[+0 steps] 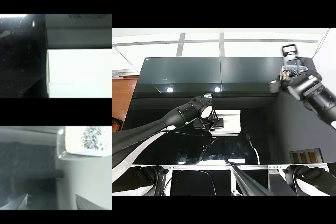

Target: Fold the box and place the chain.

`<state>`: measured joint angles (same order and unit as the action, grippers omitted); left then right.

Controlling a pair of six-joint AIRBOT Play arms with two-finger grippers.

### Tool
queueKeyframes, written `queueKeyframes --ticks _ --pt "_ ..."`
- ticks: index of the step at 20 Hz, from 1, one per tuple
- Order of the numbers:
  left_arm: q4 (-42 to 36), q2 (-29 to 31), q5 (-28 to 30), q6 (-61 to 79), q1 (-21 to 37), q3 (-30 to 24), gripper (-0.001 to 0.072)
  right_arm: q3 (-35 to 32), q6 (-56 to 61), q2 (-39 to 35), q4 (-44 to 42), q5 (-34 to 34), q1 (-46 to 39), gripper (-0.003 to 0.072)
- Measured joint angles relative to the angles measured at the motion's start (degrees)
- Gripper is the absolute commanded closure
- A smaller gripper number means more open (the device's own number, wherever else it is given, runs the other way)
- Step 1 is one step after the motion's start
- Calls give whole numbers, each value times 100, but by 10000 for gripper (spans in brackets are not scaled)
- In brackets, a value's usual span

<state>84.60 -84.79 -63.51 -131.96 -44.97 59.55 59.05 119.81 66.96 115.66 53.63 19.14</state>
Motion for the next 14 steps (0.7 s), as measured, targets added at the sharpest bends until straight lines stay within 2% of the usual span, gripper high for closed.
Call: queueKeyframes --ticks 3,5,10,11,12,13,14 --pt "0 0 2 -2 0 0 683 131 109 522 -782 -688 -940 -7" --pt "2 0 2 -2 0 0 683 693 168 1080 -1355 -787 -1432 -3" --pt "4 0 2 -4 0 0 683 2970 885 2809 -2400 55 -2295 -1" --pt "20 0 2 -2 0 0 683 3329 1064 3099 -2643 166 -2428 0" --pt "22 0 2 -4 0 0 683 3611 1200 3355 -2894 195 -2553 49" --pt "24 0 2 -4 0 0 683 3840 1314 3591 -3213 168 -2671 66" --pt "26 0 2 -2 0 0 683 3995 1403 3792 -3493 120 -2767 66"
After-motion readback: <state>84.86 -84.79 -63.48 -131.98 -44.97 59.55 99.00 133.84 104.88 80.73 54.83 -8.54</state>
